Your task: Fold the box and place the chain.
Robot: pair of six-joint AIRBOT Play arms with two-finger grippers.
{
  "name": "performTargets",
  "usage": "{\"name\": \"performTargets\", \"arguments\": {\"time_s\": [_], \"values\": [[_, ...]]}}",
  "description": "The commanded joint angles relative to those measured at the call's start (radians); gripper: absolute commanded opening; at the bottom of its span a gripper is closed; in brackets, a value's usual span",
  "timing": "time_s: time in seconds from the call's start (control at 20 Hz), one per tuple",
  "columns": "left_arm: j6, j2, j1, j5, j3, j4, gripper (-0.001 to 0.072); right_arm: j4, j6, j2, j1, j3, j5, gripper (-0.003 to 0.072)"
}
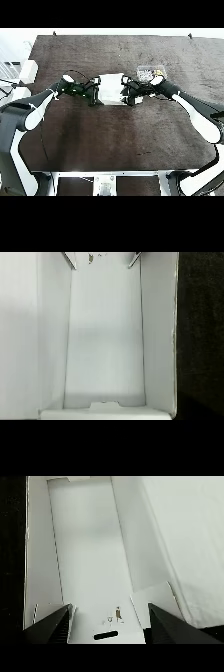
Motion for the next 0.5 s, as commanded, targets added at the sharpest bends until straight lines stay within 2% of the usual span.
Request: {"name": "performTargets", "arguments": {"time_s": [0.0,0.05,0.1,0.15,0.25,0.45], "values": [[0.002,0.0,-0.001,-0.005,0.0,0.002,0.017,-0.023,0.002,0.0,-0.001,0.0,-0.004,0.0449],[0.002,0.0,-0.001,-0.005,0.0,0.002,0.017,-0.053,0.009,0.003,-0.003,0.0,-0.004,0.027],[0.002,0.0,-0.001,-0.005,0.0,0.002,0.017,-0.09,0.01,0.007,-0.005,0.0,-0.002,0.0151],[0.002,0.0,-0.001,-0.005,0.0,0.002,0.0169,-0.118,0.018,0.013,-0.006,0.0,-0.001,0.0074],[0.002,0.0,-0.001,-0.006,0.0,0.002,0.017,-0.182,0.062,0.032,-0.011,0.001,0.011,0.001],[0.002,0.0,-0.001,-0.005,0.0,0.002,0.017,-0.244,0.212,0.092,-0.051,0.001,0.115,0.0011]]}}
